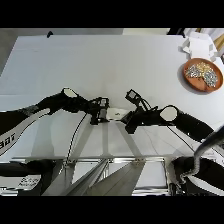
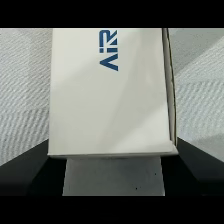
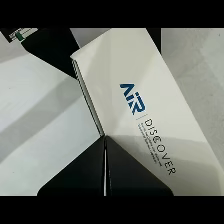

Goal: Fold the box and place the chain.

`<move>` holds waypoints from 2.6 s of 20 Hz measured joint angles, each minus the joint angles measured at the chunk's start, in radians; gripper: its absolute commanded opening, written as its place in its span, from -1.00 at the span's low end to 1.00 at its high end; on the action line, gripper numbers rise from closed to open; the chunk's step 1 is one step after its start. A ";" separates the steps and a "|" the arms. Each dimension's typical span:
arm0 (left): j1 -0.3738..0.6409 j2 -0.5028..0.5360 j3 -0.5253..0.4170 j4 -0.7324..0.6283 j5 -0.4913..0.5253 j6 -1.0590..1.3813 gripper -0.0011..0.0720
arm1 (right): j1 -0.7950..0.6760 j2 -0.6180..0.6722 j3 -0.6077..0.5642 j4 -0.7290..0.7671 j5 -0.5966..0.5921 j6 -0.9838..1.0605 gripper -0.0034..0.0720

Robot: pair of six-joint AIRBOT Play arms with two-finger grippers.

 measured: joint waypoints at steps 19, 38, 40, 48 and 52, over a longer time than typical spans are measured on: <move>0.000 0.000 0.000 -0.002 -0.002 0.002 -0.55 | -0.001 0.159 0.386 -0.735 0.444 0.634 -0.87; 0.488 0.336 -0.001 0.223 0.022 -0.528 -0.91 | 0.000 0.171 0.406 -0.943 0.684 0.819 -0.86; 0.578 0.347 -0.004 0.332 0.014 -0.642 -0.34 | -0.001 0.171 0.406 -0.939 0.685 0.822 -0.86; 0.703 0.357 -0.008 0.590 -0.048 -0.861 0.94 | 0.000 0.170 0.406 -0.936 0.686 0.825 -0.86; 0.711 0.373 -0.008 0.640 -0.073 -0.890 0.94 | 0.000 0.171 0.406 -0.936 0.686 0.825 -0.86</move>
